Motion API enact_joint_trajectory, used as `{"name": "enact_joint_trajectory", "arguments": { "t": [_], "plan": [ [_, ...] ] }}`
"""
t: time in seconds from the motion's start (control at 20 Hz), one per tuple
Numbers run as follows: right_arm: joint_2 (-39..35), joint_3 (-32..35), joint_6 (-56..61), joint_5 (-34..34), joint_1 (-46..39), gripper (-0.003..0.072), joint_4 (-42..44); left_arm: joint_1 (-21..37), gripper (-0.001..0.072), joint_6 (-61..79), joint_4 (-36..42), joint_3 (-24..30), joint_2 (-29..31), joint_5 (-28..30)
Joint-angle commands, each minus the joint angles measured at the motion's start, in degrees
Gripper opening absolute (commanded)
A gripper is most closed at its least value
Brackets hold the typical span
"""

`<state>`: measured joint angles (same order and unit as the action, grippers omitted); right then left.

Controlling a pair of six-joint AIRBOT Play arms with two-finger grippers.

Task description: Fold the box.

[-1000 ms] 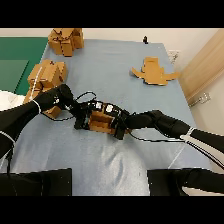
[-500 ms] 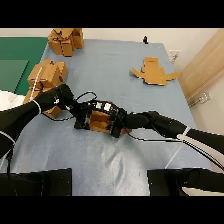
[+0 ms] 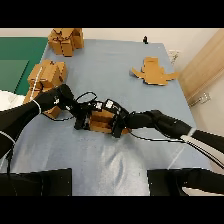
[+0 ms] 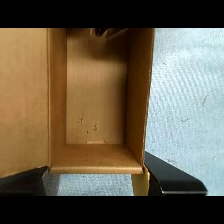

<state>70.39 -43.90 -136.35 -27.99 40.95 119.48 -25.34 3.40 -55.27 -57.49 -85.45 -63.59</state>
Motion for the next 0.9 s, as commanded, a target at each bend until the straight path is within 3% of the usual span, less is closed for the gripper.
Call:
{"name": "enact_joint_trajectory", "arguments": {
  "t": [0.0,0.15,0.3,0.4,0.5,0.6,0.85],
  "plan": [
    [-7.74,-0.04,12.94,-7.63,-1.16,0.0003,-7.15,0.02,0.0284,-0.04,-0.09,0.02,-0.02,0.15],
    [-17.7,1.81,25.33,-19.96,-7.19,0.0003,-10.23,0.02,0.0284,-0.02,-0.09,0.02,-0.02,0.2],
    [-28.7,8.66,38.05,-22.38,-16.52,0.0003,-10.27,0.02,0.0283,-0.02,-0.09,0.02,-0.02,0.2],
    [-31.8,13.88,48.04,-22.36,-22.58,0.0003,-9.9,0.02,0.0284,-0.02,-0.09,0.02,-0.02,0.2],
    [-29.66,17.33,48.59,-22.38,-25.73,0.0002,-5.11,0.02,0.0284,-0.02,-0.09,0.02,-0.02,0.2],
    [-23.02,17.88,42.58,-21.16,-25.92,0.0002,2.05,0.02,0.0284,-0.02,-0.09,0.02,-0.02,0.2],
    [-4.55,13.46,23.43,-16.0,-23.91,0.0003,25.7,0.02,0.0284,-0.04,-0.09,0.02,-0.02,0.2]
  ]
}}
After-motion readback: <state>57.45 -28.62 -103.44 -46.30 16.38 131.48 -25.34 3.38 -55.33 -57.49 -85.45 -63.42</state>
